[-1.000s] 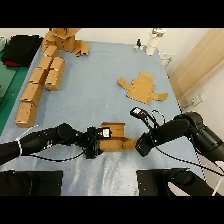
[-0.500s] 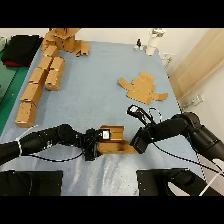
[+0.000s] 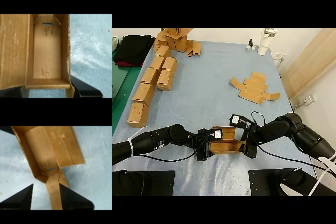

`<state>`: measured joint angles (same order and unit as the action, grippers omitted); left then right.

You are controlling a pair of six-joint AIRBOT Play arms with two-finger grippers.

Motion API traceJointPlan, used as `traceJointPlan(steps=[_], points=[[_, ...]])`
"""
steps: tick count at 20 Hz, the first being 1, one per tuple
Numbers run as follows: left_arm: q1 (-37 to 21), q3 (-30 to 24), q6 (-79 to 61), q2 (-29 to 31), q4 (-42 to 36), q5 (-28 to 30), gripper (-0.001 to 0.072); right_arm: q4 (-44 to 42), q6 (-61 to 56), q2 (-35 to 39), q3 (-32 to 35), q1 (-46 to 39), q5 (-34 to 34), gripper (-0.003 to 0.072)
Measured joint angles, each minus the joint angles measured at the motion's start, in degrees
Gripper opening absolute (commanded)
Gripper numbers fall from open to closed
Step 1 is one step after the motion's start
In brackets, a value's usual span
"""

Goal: Fold the box.

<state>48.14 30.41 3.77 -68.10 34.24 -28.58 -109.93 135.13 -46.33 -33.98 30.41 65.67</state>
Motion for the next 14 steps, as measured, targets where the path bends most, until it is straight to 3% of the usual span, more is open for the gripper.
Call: traceJointPlan(steps=[6,9,11,14], points=[[0.0,0.0,0.13,0.0,0.17,0.02,0.0474,4.42,3.39,-4.31,0.57,2.78,-4.35,0.0498],[0.0,0.0,0.13,0.0,0.2,0.02,0.0474,3.89,3.85,-6.03,0.66,3.06,-5.7,0.0253],[0.0,0.0,0.13,0.0,0.22,0.02,0.0474,2.12,4.28,-6.56,0.66,3.17,-6.19,0.0138],[0.0,0.0,0.13,0.0,0.24,0.04,0.0473,0.31,4.68,-6.95,0.7,3.21,-6.51,0.0083]])
